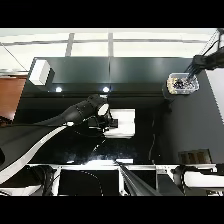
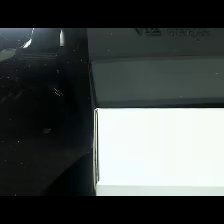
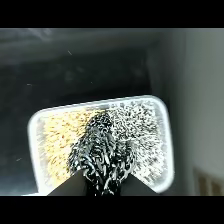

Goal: Fold the box and place the chain.

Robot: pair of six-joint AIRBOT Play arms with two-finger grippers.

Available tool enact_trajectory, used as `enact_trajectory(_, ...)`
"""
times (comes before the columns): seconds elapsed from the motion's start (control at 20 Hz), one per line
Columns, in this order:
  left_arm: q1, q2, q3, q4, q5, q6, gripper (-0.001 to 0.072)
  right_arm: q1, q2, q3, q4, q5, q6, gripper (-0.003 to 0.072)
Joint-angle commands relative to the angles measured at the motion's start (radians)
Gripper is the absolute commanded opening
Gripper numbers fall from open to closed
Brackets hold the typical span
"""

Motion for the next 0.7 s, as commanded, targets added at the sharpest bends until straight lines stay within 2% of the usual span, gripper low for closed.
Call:
enact_trajectory(0.0, 0.001, 0.0, 0.001, 0.0, -0.001, 0.0, 0.0027, 0.001, 0.189, 0.004, 0.09, 0.087, -0.085, 0.0008)
enact_trajectory(0.15, 0.001, 0.0, 0.001, 0.0, 0.0, 0.0, 0.0027, 0.002, 0.316, -0.004, 0.231, 0.28, -0.185, 0.0009)
enact_trajectory(0.3, 0.001, 0.0, 0.001, 0.0, 0.001, 0.0, 0.0027, 0.002, 0.434, -0.107, 0.437, 0.459, -0.33, 0.0009)
enact_trajectory(0.4, 0.001, 0.0, 0.001, -0.001, 0.001, 0.0, 0.0027, 0.003, 0.504, -0.246, 0.612, 0.504, -0.36, 0.0009)
enact_trajectory(0.5, 0.001, 0.0, 0.001, 0.0, 0.003, 0.0, 0.0027, 0.045, 0.552, -0.409, 0.726, 0.499, -0.36, 0.0009)
enact_trajectory(0.65, 0.001, 0.0, 0.001, 0.0, 0.002, 0.0, 0.0027, 0.204, 0.56, -0.597, 0.747, 0.438, -0.347, 0.0009)
